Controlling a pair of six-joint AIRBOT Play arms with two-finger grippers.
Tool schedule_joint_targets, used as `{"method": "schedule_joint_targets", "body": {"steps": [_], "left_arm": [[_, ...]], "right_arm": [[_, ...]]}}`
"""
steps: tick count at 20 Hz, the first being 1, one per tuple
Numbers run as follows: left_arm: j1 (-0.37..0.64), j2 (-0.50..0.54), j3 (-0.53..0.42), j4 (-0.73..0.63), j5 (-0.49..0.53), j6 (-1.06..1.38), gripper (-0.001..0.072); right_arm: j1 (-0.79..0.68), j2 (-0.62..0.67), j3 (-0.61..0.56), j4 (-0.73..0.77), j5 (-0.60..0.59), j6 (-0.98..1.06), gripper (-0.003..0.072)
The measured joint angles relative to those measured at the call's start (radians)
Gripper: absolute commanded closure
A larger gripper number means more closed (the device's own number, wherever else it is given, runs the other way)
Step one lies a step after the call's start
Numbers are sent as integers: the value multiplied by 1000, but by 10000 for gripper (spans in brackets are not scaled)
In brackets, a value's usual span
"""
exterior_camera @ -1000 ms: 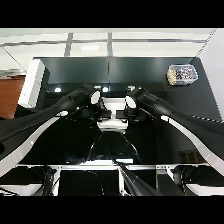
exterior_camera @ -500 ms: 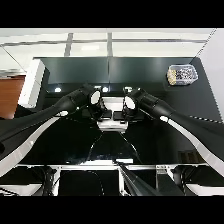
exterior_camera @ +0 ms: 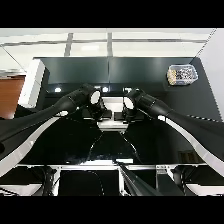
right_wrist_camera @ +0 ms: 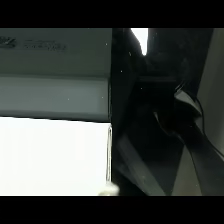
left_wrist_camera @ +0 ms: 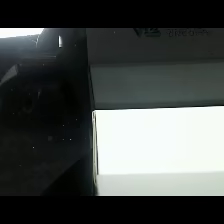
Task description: Fold the box and place the chain.
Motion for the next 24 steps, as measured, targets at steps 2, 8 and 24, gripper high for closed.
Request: {"method": "schedule_joint_targets", "body": {"steps": [2, 8, 24], "left_arm": [[0, 0, 0, 2, 3, 7, 681], [0, 0, 0, 3, -4, 2, 681], [3, 0, 0, 13, -5, 3, 681]], "right_arm": [[0, 2, 3, -2, 5, -6, 378], [-3, 133, 10, -19, 38, -82, 377], [-748, 169, 145, -296, -209, -196, -22]]}}
